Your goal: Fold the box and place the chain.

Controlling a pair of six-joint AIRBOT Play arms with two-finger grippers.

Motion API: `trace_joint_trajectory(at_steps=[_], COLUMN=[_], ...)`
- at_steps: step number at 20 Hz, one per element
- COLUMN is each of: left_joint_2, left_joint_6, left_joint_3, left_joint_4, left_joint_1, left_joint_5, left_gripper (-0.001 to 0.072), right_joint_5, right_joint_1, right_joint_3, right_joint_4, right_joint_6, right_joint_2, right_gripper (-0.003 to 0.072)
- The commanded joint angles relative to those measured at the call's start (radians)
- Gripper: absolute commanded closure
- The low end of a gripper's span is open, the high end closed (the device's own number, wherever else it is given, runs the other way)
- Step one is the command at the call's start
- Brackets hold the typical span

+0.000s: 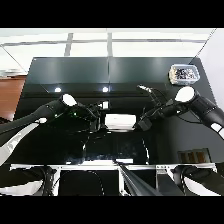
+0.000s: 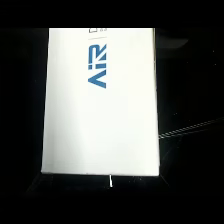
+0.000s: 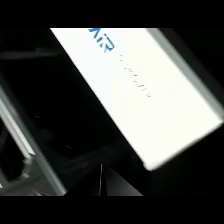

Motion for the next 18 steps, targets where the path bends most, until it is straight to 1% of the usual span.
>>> trace_joint_trajectory(at_steps=[1, 3, 4, 6, 12, 15, 18], left_joint_2=[0.000, 0.000, 0.000, 0.000, 0.000, 0.000, 0.000], left_joint_6=[0.000, 0.000, 0.000, 0.000, 0.000, 0.000, 0.000], left_joint_3=[0.001, 0.001, 0.001, 0.001, 0.001, 0.001, 0.001], left_joint_4=[0.000, 0.001, 0.001, 0.001, 0.001, 0.001, 0.001], left_joint_1=[0.000, 0.000, 0.000, 0.000, 0.000, 0.000, 0.000], left_joint_5=[0.000, 0.000, 0.000, 0.000, 0.000, 0.000, 0.001], left_gripper=[0.0358, 0.0358, 0.0358, 0.0358, 0.0358, 0.0358, 0.0358], right_joint_5=[-0.100, -0.209, -0.247, -0.279, -0.269, -0.269, -0.273], right_joint_1=[-0.014, -0.003, 0.006, 0.026, 0.046, 0.043, 0.043], right_joint_3=[-0.054, -0.054, -0.054, -0.054, -0.054, -0.054, -0.054], right_joint_4=[0.208, 0.294, 0.308, 0.288, 0.238, 0.171, 0.164], right_joint_6=[0.085, 0.108, 0.127, 0.138, 0.142, 0.163, 0.163], right_joint_2=[0.002, -0.002, -0.010, -0.040, -0.158, -0.163, -0.163], right_gripper=[0.0671, 0.0670, 0.0670, 0.0670, 0.0670, 0.0670, 0.0670])
